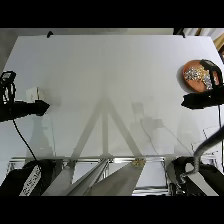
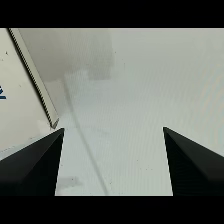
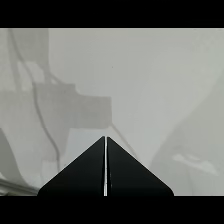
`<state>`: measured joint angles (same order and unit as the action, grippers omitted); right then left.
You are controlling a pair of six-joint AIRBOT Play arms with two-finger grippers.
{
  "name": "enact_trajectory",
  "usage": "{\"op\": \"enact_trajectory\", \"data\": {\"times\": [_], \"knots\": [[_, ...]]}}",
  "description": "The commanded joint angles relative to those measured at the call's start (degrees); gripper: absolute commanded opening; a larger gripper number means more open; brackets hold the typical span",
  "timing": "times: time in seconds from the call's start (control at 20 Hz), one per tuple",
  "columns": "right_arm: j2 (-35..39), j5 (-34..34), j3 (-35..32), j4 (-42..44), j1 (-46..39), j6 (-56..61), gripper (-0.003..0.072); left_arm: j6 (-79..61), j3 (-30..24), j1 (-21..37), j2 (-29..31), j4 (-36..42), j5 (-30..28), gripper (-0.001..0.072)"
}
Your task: Fold the box and place the chain.
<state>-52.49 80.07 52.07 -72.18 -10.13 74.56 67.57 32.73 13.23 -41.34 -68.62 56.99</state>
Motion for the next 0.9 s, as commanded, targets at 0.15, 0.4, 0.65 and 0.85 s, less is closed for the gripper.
{"op": "enact_trajectory", "data": {"times": [0.15,0.4,0.65,0.85], "knots": [[0.0,0.0,0.1,0.0,0.0,0.0,0.0016,0.0,0.0,0.0,0.0,0.0,-0.5,0.0697],[0.0,0.0,0.1,0.0,0.0,0.0,0.0016,0.0,0.0,0.0,0.0,0.0,-0.9,0.0697],[0.0,0.0,0.1,0.0,0.0,0.0,0.0016,0.0,0.0,0.0,0.0,0.0,-0.9,0.0697],[0.0,0.0,0.1,0.0,0.0,0.0,0.0016,0.0,0.0,0.0,0.0,0.0,-0.9,0.0697]]}}
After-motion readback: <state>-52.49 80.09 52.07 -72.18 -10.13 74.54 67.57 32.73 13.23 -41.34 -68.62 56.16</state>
